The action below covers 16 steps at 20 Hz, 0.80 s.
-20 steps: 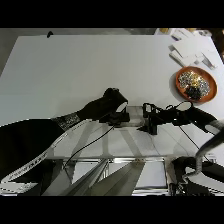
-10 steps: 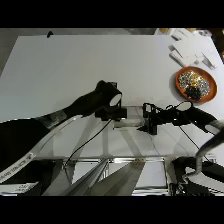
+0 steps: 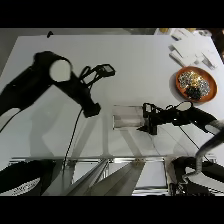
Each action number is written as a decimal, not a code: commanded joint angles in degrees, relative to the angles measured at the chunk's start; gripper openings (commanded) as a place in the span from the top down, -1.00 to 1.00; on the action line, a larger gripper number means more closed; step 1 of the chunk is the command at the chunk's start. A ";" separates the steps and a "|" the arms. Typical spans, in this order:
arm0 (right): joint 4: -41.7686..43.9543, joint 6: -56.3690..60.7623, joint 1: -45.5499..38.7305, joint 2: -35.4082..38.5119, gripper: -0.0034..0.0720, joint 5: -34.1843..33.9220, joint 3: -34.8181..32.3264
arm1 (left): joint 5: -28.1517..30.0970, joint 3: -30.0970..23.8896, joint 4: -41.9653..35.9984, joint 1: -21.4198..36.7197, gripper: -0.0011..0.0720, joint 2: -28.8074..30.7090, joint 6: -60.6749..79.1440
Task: Fold the box and place the chain.
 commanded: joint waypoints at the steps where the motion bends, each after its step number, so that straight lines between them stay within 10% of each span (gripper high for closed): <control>1: 0.00 0.00 0.00 0.00 -0.19 -0.02 0.02 | 11.47 -13.05 -19.58 8.85 -0.94 3.13 44.68; 5: -0.02 0.00 0.00 0.00 -0.19 0.00 0.02 | 28.89 -29.07 -33.20 9.88 -0.94 -2.25 70.77; 16: 0.00 0.00 0.00 0.00 -0.19 0.00 0.02 | 32.96 -30.16 -50.21 1.92 -0.96 -14.27 81.05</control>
